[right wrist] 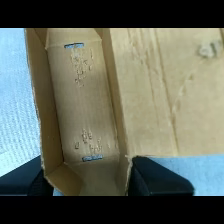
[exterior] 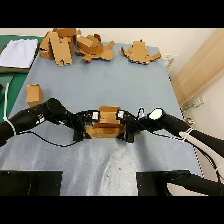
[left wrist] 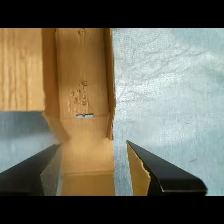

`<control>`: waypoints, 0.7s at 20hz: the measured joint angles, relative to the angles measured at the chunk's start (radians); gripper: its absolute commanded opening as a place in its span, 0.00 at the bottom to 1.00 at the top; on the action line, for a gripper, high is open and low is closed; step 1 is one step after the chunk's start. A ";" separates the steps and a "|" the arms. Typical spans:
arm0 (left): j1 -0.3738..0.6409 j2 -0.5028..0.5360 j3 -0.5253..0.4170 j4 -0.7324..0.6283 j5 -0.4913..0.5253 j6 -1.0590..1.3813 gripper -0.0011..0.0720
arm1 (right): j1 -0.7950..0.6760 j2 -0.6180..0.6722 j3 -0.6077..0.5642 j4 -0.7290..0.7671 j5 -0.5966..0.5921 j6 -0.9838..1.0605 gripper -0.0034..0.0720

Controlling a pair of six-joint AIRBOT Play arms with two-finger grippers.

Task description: Fold the box.

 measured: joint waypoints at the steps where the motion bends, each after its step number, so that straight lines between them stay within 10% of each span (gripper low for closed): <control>1: -0.010 0.000 0.000 0.000 0.014 -0.001 0.85 | 0.000 0.000 0.000 0.000 0.000 0.000 0.85; 9: -0.033 0.000 0.000 -0.006 0.070 -0.025 0.82 | 0.000 0.000 0.000 0.000 0.000 0.000 0.85; 11: -0.034 0.000 0.000 -0.010 0.071 -0.027 0.45 | 0.000 0.000 0.000 0.000 0.000 0.000 0.85; 14: -0.034 0.000 0.000 -0.014 0.077 -0.027 0.45 | 0.000 0.000 0.000 0.000 0.000 0.000 0.85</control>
